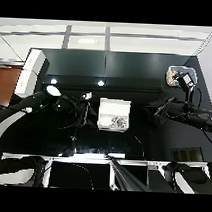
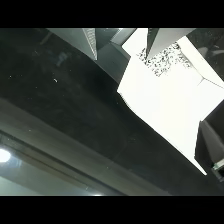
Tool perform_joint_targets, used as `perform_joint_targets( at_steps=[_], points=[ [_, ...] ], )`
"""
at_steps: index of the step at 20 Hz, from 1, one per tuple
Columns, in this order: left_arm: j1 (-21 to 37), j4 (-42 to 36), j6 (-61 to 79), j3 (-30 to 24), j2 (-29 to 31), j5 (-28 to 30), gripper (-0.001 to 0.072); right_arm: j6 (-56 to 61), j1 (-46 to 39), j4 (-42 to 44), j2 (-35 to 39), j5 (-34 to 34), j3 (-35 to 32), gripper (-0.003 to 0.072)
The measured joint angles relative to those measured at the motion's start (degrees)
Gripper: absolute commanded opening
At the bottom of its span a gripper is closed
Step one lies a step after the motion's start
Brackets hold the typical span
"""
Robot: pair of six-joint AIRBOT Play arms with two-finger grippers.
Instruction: Fold the box and place the chain.
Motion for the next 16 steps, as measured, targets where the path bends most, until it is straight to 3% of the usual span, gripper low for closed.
perform_joint_targets(
  at_steps=[13,15,16],
  points=[
    [-4.8,-0.2,2.5,1.5,-0.8,5.9,0.0705,0.0,0.0,0.0,0.0,0.2,0.0,0.0384],
    [-5.4,0.1,2.9,1.6,-0.8,6.1,0.0676,0.0,0.0,0.0,0.0,0.2,0.0,0.0383],
    [-5.6,0.2,3.0,1.6,-0.8,6.2,0.0596,0.0,0.0,0.0,0.0,0.2,0.0,0.0386]
  ],
)
